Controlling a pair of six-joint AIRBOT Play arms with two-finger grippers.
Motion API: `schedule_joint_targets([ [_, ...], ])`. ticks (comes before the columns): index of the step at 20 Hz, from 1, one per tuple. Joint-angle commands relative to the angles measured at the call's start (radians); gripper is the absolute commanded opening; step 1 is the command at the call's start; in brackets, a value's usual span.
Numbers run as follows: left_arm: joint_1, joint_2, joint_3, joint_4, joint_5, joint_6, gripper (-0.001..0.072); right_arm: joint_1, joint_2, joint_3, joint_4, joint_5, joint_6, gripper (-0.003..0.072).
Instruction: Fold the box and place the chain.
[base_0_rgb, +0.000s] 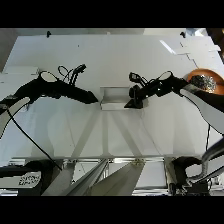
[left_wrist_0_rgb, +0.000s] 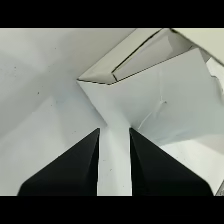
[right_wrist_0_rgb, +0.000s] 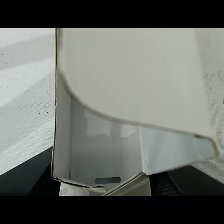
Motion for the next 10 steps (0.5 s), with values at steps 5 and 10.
schedule_joint_targets([
  [5,0.001,-0.001,0.0,-0.049,0.015,0.03,0.0241,0.0,0.0,0.001,0.0,0.0,0.0,0.0433],
  [10,-0.001,-0.02,0.0,-0.08,0.02,0.031,0.0303,0.0,0.0,0.001,0.0,0.0,0.0,0.0433],
])
